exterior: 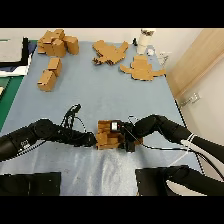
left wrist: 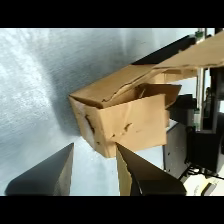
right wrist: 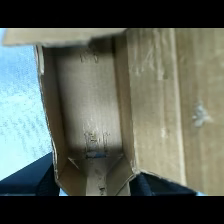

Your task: Fold the box.

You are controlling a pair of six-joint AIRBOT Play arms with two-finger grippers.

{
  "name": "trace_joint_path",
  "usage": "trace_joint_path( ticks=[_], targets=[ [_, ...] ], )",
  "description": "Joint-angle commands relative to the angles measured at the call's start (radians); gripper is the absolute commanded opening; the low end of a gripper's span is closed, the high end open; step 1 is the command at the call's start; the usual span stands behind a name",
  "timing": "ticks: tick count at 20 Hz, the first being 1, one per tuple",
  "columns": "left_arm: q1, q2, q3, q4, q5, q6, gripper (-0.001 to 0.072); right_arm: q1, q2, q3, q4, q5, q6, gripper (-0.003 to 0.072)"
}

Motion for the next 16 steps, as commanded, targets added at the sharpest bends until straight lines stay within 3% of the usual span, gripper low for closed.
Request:
trace_joint_path(
  ticks=[1, 3, 4, 5, 6, 13, 16],
  targets=[
    [0.0, 0.0, 0.006, -0.051, 0.0, 0.062, 0.0415, 0.0, -0.001, 0.0, 0.0, 0.0, 0.0, 0.0478],
    [0.0, -0.01, 0.006, -0.052, 0.001, 0.082, 0.0415, 0.0, -0.001, 0.0, 0.0, 0.0, 0.0, 0.0478],
    [0.0, -0.019, 0.006, -0.052, 0.007, 0.082, 0.0456, 0.0, -0.001, 0.0, 0.0, 0.0, 0.0, 0.0478],
    [0.0, -0.033, 0.006, -0.052, 0.026, 0.082, 0.0574, 0.0, -0.001, 0.0, 0.0, 0.0, 0.001, 0.0478],
    [0.0, -0.045, 0.006, -0.053, 0.046, 0.081, 0.0601, 0.0, -0.001, 0.0, 0.0, 0.0, 0.0, 0.0478],
    [0.0, -0.067, 0.006, -0.093, 0.096, 0.068, 0.06, 0.0, -0.001, 0.0, 0.0, 0.0, 0.0, 0.0478],
    [-0.002, -0.067, 0.017, -0.042, 0.092, -0.007, 0.06, 0.0, -0.001, 0.0, 0.0, 0.0, 0.0, 0.0478]
  ],
)
